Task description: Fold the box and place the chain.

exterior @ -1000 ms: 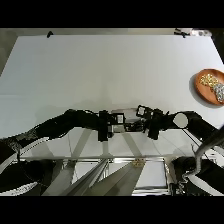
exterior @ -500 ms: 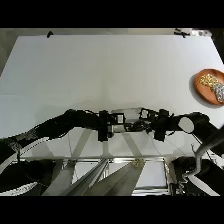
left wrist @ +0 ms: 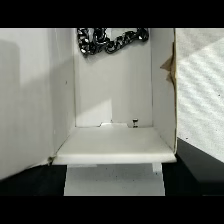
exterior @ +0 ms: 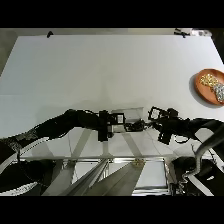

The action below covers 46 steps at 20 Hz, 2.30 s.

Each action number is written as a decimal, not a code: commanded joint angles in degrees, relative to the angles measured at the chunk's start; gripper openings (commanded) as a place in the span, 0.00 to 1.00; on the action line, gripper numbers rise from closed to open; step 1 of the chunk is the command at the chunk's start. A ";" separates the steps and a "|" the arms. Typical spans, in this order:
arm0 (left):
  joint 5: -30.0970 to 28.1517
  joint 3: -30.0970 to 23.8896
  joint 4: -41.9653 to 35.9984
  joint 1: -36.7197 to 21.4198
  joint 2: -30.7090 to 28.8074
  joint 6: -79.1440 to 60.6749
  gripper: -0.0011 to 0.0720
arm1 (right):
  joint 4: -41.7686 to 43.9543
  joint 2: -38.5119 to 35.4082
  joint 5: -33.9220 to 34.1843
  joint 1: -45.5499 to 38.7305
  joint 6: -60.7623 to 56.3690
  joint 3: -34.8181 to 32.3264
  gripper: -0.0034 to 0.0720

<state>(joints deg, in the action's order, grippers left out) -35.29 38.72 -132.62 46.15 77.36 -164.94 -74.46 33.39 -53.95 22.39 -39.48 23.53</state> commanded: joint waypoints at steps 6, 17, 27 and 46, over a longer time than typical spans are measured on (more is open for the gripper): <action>-0.02 0.04 0.00 0.02 -0.04 -0.02 0.03 | 19.80 -5.25 2.38 -0.02 -1.18 0.04 0.06; -0.02 0.04 0.00 0.02 -0.04 -0.02 0.03 | 32.13 -2.21 9.62 -0.02 -0.98 0.02 0.06; -0.02 0.04 0.02 0.02 -0.04 -0.02 0.03 | 32.89 15.96 14.99 7.32 0.94 0.02 0.06; -0.04 0.04 0.00 0.00 -0.04 -0.02 0.03 | 30.99 18.08 21.46 9.97 0.96 0.04 0.31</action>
<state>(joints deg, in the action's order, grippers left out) -35.31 38.72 -132.62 46.15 77.36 -164.94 -42.96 52.12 -32.01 32.34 -38.52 23.55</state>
